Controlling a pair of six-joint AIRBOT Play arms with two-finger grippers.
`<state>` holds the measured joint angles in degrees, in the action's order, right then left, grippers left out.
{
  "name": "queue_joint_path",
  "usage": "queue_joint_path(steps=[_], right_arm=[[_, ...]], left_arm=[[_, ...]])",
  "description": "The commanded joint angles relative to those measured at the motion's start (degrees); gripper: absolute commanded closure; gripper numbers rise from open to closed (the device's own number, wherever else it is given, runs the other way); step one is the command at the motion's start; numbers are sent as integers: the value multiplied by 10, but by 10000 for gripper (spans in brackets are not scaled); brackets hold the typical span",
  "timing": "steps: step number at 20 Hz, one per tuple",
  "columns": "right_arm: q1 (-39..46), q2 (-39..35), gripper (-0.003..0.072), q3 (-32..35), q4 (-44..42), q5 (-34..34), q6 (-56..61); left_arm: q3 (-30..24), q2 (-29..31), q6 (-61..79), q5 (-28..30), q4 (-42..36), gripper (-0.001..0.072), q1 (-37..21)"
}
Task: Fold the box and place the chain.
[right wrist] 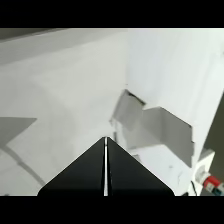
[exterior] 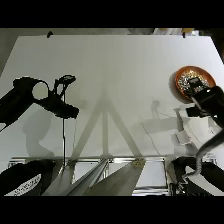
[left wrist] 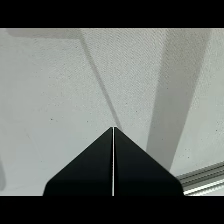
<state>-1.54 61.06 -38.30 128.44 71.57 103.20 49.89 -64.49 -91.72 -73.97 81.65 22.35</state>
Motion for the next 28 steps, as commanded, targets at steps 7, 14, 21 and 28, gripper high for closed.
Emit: queue_joint_path(steps=[7,14,21,28], right_arm=[[335,2,235,-3,-20,-150,-199],[339,51,542,-3,-40,-142,-227],[212,3,668,-3,-139,-35,-236],[31,-193,669,47,-455,-138,-230]], left_arm=[[0,0,0,0,0,701,0],[0,0,0,0,0,701,0],[0,0,0,0,0,701,0],[0,0,0,0,0,701,0]])
